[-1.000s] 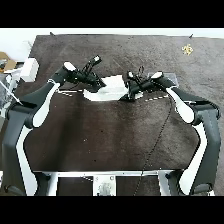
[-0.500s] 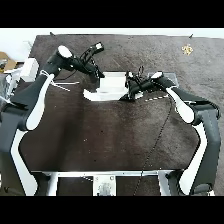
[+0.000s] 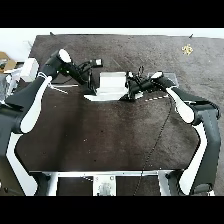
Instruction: Fold the box and place the chain.
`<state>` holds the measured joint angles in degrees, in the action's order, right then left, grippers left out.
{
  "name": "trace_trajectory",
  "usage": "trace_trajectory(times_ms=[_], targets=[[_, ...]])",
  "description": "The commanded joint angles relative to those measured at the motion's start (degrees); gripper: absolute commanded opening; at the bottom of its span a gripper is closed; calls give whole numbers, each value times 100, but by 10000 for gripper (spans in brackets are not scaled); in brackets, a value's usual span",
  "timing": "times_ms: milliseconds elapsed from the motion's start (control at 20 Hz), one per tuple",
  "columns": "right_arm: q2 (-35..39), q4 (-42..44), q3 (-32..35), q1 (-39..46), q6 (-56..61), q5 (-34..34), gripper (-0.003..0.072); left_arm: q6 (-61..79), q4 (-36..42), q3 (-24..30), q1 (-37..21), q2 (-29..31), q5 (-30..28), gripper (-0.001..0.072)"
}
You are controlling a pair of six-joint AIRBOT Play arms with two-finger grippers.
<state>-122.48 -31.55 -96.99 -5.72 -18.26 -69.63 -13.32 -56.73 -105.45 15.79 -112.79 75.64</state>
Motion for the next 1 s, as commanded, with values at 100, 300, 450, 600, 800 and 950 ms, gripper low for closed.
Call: trace_trajectory(times_ms=[100,300,450,600,800,950], targets=[[-2,2,2,-2,7,-2,476,509,42,647,31,2,-811,720],[-2,2,2,-2,7,-2,476,682,85,645,136,-9,-1106,715],[-2,2,2,-2,7,-4,476,789,144,645,166,-9,-1176,714],[-2,2,2,-2,7,-2,476,839,144,640,166,-28,-1211,713],[-2,2,2,-2,7,-4,476,844,146,627,166,-210,-1021,703],[-2,2,2,-2,7,-4,476,894,160,627,166,-216,-1213,703]])
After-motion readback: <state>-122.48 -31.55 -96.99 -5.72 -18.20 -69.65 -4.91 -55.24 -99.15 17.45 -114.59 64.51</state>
